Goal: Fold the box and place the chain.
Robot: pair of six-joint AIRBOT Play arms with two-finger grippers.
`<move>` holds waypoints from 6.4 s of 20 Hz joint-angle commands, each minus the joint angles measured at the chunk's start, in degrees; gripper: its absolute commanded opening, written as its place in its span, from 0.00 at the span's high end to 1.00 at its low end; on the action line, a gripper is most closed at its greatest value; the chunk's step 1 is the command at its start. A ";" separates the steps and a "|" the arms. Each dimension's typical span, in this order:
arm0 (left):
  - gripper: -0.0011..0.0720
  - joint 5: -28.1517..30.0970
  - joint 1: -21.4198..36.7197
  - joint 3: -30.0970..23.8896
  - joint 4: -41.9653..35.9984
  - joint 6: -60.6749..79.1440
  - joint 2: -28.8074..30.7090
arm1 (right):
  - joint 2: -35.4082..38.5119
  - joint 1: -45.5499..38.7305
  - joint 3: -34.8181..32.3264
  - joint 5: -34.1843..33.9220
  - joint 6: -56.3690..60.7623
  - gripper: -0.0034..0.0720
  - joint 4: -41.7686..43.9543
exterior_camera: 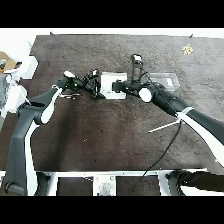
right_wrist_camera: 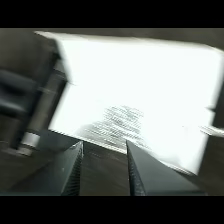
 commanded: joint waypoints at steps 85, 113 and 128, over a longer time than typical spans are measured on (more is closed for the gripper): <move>0.43 0.00 0.04 0.04 0.00 0.02 -0.02 | 3.06 0.68 3.50 -21.22 -3.76 0.95 16.63; 0.43 0.02 0.09 0.04 0.00 0.02 -0.02 | -13.31 -20.17 -4.74 -16.65 2.95 0.58 12.22; 0.43 0.02 0.09 0.04 0.00 0.02 -0.02 | -6.12 -13.79 -1.05 -16.04 2.71 0.95 10.47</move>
